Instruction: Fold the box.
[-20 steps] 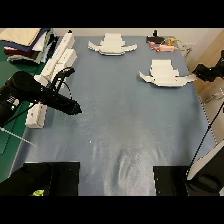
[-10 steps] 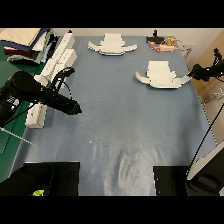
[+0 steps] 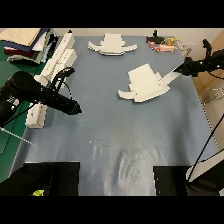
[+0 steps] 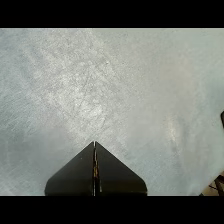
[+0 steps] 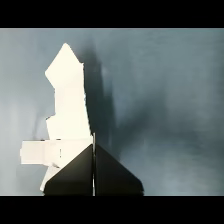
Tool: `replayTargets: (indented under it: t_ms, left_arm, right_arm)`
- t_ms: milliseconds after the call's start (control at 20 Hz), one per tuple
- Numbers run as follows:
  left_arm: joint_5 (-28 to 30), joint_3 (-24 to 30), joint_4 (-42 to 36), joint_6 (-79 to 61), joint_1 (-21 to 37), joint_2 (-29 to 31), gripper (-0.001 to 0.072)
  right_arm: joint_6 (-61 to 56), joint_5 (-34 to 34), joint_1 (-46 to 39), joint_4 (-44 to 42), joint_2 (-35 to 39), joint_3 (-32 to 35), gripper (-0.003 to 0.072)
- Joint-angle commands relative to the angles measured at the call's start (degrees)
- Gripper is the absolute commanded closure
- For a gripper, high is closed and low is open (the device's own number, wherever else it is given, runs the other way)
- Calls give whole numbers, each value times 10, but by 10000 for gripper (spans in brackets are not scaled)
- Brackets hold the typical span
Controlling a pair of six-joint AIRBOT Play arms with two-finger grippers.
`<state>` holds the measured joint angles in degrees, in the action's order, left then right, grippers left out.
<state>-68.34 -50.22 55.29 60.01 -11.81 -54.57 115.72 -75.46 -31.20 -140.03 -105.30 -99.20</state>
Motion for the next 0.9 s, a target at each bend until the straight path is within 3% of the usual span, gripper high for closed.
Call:
replayTargets:
  t_ms: [0,250,400,650,700,750,850]
  left_arm:
    - [0,0,0,0,0,0,696]
    - [0,0,0,0,0,0,696]
    - [0,0,0,0,0,0,696]
    - [0,0,0,0,0,0,696]
    - [0,0,0,0,0,0,696]
    - [0,0,0,0,0,0,696]
    - [0,0,0,0,0,0,696]
  right_arm:
    - [-8,32,48,-1,111,168,690]
    - [-37,130,120,2,338,478,690]
    - [-79,167,158,9,462,622,690]
    - [-143,184,181,19,582,740,685]
    - [-143,177,181,28,585,743,593]
    - [-143,169,180,37,583,742,400]
    - [-143,157,179,63,569,733,365]
